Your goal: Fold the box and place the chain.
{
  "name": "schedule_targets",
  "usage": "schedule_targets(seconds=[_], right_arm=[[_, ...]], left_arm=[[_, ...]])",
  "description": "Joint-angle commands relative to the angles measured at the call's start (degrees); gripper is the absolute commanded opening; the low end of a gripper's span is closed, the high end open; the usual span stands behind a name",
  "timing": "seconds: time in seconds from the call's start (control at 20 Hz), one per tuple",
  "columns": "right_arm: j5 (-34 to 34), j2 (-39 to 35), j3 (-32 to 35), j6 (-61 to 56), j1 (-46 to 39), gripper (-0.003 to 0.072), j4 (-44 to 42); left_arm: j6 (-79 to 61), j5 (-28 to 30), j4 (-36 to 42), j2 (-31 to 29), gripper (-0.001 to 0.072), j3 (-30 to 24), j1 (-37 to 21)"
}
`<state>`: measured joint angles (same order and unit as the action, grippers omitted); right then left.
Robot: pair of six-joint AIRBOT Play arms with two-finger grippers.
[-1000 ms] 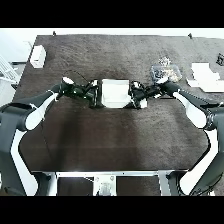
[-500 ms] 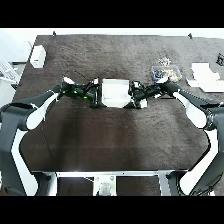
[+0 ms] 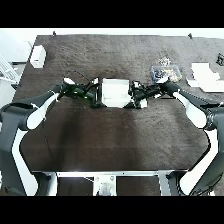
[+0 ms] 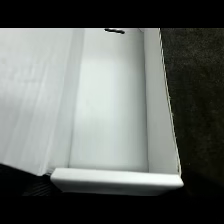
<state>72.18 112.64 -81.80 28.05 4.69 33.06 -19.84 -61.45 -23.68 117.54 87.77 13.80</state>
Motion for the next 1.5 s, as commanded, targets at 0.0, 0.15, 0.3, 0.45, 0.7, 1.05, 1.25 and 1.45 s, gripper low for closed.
schedule_targets(seconds=[0.0, 0.15, 0.3, 0.45, 0.7, 1.05, 1.25, 1.45], right_arm=[[0.1, 0.0, 0.0, 0.0, 0.1, 0.0591, 0.0], [0.1, 0.0, 0.0, 0.0, 0.1, 0.0591, 0.0], [0.1, 0.0, 0.0, 0.0, 0.1, 0.0590, 0.0], [0.1, 0.0, 0.0, 0.0, 0.1, 0.0591, 0.0], [0.1, 0.0, 0.0, 0.0, 0.1, 0.0591, 0.0], [0.1, 0.0, 0.0, 0.0, 0.1, 0.0591, 0.0], [0.1, 0.0, 0.0, 0.0, 0.1, 0.0591, 0.0], [0.1, 0.0, 0.0, 0.0, 0.1, 0.0591, 0.0]], left_arm=[[-2.2, 0.6, -0.5, 0.7, 0.0650, 0.0, 0.1], [-3.8, -0.1, 0.0, 0.7, 0.0652, 0.0, 0.1], [-4.2, -0.1, -0.1, 0.7, 0.0650, 0.0, 0.1], [-4.0, -0.8, 0.3, 0.7, 0.0259, 0.0, 0.1], [-4.1, -0.4, 0.3, 0.7, 0.0233, 0.0, 0.1], [-4.2, -0.3, 0.4, 0.7, 0.0234, 0.0, 0.1], [-4.2, -0.3, 0.4, 0.7, 0.0233, 0.0, 0.1], [-4.2, -0.3, 0.4, 0.7, 0.0233, 0.0, 0.1]])
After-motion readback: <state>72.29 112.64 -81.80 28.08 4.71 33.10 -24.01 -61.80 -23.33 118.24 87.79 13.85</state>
